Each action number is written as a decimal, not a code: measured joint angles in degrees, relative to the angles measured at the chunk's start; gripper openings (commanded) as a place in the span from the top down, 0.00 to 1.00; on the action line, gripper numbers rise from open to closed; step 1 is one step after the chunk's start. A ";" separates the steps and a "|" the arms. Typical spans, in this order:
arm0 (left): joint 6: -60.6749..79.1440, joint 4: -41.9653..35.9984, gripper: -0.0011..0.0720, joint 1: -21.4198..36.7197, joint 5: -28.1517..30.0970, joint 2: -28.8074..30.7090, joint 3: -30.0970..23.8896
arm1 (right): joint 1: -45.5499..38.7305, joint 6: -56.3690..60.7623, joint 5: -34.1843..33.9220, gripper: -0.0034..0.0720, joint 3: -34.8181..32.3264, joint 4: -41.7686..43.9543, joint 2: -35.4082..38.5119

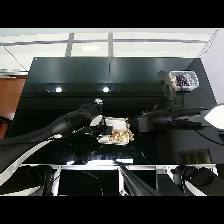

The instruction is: Fold the box and place the chain.

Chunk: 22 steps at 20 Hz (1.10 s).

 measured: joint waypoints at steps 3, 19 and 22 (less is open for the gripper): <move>0.00 0.00 0.94 0.00 -0.02 0.00 0.00 | 2.80 -0.02 -2.12 0.94 0.00 -1.46 -3.91; -0.02 0.00 0.94 0.00 0.00 0.00 0.00 | -11.65 -11.13 6.32 0.50 -8.68 -18.86 1.14; -0.02 0.00 0.94 0.00 0.02 0.00 0.00 | -11.02 -18.78 -3.41 0.04 -17.86 -18.56 2.78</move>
